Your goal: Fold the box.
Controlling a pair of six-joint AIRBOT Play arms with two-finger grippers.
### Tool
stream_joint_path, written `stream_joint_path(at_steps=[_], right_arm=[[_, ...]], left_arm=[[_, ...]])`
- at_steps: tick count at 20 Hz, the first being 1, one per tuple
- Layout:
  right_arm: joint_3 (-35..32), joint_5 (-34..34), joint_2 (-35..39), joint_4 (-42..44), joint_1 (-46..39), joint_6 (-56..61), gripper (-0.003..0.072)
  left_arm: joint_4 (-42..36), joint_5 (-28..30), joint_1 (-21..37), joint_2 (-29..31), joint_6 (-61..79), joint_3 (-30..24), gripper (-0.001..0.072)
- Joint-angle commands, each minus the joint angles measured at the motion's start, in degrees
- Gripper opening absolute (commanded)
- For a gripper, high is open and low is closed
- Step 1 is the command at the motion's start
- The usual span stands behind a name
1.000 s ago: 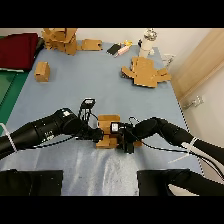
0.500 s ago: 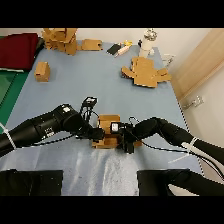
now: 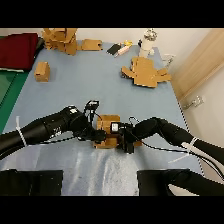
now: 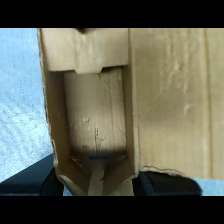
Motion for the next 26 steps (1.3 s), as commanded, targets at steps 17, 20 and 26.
stream_joint_path(at_steps=[17,20,26], right_arm=[[-0.04,0.00,0.02,0.02,0.00,0.00,0.0497],[-0.04,0.00,0.02,0.02,0.00,0.00,0.0497],[-0.04,0.00,0.02,0.02,0.00,0.00,0.0498]], left_arm=[[12.48,-8.81,-10.21,-12.66,-16.50,12.17,0.0472],[12.59,-8.74,-10.23,-12.68,-16.33,12.13,0.0012],[12.15,-9.20,-10.25,-12.68,-16.61,12.13,0.0012]])
